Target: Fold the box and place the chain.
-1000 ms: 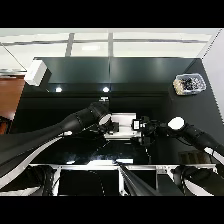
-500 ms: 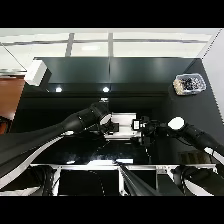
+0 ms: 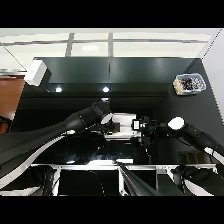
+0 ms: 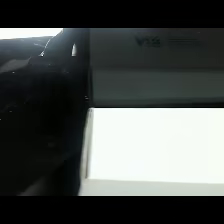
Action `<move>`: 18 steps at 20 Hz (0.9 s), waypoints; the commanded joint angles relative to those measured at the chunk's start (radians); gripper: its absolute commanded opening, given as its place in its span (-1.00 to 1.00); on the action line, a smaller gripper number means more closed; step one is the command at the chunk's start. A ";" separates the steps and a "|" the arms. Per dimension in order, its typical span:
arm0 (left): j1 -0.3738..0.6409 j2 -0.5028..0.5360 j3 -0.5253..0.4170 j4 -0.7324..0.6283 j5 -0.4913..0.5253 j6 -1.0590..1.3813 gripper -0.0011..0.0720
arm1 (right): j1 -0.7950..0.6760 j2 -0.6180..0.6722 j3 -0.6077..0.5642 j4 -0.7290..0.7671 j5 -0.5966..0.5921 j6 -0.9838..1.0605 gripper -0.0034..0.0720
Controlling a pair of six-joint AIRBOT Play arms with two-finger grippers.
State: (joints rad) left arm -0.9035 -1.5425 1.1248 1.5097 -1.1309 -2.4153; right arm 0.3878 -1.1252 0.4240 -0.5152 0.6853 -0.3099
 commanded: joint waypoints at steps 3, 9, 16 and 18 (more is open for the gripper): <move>-0.005 -0.013 0.023 -0.002 -0.006 0.003 -0.84 | 0.000 0.000 0.001 0.002 0.002 -0.002 0.19; -0.004 -0.014 0.034 0.000 -0.008 0.003 -0.89 | 0.000 0.000 0.001 0.002 0.002 -0.002 0.19; -0.004 -0.015 0.037 0.002 -0.008 0.002 0.15 | 0.000 0.000 0.001 0.002 0.002 -0.002 0.19; -0.004 -0.014 0.037 0.008 -0.009 0.002 -0.27 | 0.000 0.000 0.001 0.002 0.002 -0.002 0.19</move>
State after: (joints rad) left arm -0.9077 -1.5566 1.1606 1.5135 -1.1400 -2.4126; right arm 0.3870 -1.1252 0.4240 -0.5144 0.6880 -0.3130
